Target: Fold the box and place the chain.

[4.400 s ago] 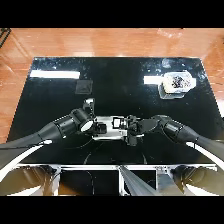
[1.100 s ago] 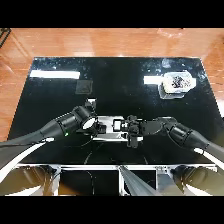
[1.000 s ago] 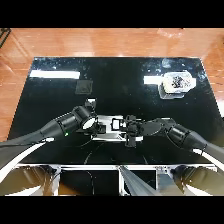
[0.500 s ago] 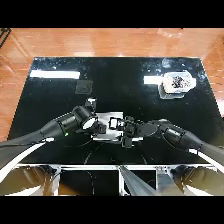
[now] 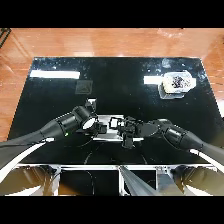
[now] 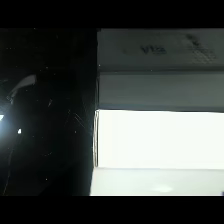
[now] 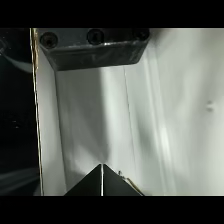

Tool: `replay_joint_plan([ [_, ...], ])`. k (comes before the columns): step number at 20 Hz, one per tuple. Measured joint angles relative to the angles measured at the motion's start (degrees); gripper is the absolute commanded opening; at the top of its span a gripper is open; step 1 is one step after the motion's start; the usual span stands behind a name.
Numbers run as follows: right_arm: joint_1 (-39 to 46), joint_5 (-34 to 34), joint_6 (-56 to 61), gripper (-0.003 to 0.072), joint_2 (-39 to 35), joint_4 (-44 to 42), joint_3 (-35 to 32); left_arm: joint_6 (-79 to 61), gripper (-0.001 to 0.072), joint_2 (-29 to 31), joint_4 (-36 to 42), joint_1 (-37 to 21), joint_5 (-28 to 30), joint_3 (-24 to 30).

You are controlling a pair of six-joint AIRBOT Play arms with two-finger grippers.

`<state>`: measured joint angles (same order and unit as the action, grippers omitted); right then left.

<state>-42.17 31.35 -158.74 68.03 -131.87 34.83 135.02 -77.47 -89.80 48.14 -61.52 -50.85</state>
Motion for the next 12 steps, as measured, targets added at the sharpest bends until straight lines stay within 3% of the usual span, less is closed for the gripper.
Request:
replay_joint_plan([
  [5, 10.43, 12.35, 19.54, 0.0016, -7.23, 3.13, 0.00, 0.00, 0.0023, 0.00, -0.02, 0.00, 0.00, 0.00],
  [10, 27.63, 30.05, 37.18, 0.0016, -15.87, 4.22, 0.00, 0.00, 0.0022, 0.02, -0.07, 0.00, -0.07, 0.00],
  [12, 33.86, 34.27, 44.44, 0.0017, -17.27, 4.87, -0.35, -0.02, 0.0023, 0.00, -0.09, 0.00, -0.07, 0.00],
])
